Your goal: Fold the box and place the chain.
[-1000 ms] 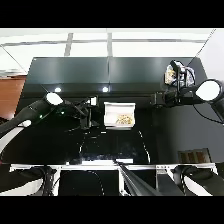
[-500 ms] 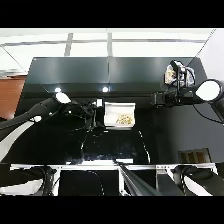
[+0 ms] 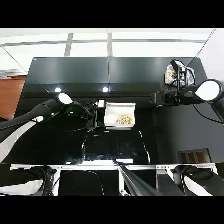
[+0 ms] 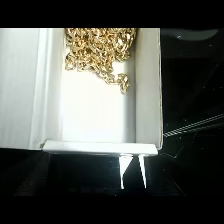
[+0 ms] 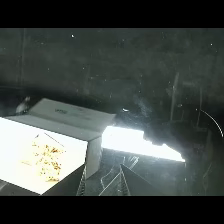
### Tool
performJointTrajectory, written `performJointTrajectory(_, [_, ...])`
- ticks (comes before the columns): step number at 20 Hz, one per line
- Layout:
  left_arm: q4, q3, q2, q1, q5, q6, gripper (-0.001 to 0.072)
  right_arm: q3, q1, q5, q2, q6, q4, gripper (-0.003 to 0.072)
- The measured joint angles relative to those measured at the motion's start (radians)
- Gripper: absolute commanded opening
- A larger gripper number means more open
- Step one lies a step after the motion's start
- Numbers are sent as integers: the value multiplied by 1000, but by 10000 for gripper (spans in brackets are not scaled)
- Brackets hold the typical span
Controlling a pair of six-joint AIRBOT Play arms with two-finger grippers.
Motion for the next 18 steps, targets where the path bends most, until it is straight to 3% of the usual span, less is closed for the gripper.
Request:
performJointTrajectory(3, [1,0,0,-21,13,1,692,0,0,-2,-1,0,0,246])
performJointTrajectory(4, [1,0,0,-31,16,3,637,0,0,-3,-1,0,0,247])
performJointTrajectory(5, [3,0,0,-41,21,3,478,0,0,-3,-1,0,0,246])
performJointTrajectory(7, [5,0,0,-56,34,3,441,0,0,-5,-1,0,-1,248])
performJointTrajectory(8, [5,0,0,-62,38,1,407,0,0,-7,-1,0,-2,358])
performJointTrajectory(9, [6,0,0,-67,43,0,406,-3,0,-18,-1,0,-2,679])
performJointTrajectory(10, [7,0,0,-71,45,-2,406,-6,0,-34,-4,0,-2,707])
performJointTrajectory(14, [8,0,0,-80,51,-4,407,-10,8,-163,-55,-61,106,706])
performJointTrajectory(18, [10,0,0,-83,53,-4,407,-12,56,-235,-144,-325,281,705])
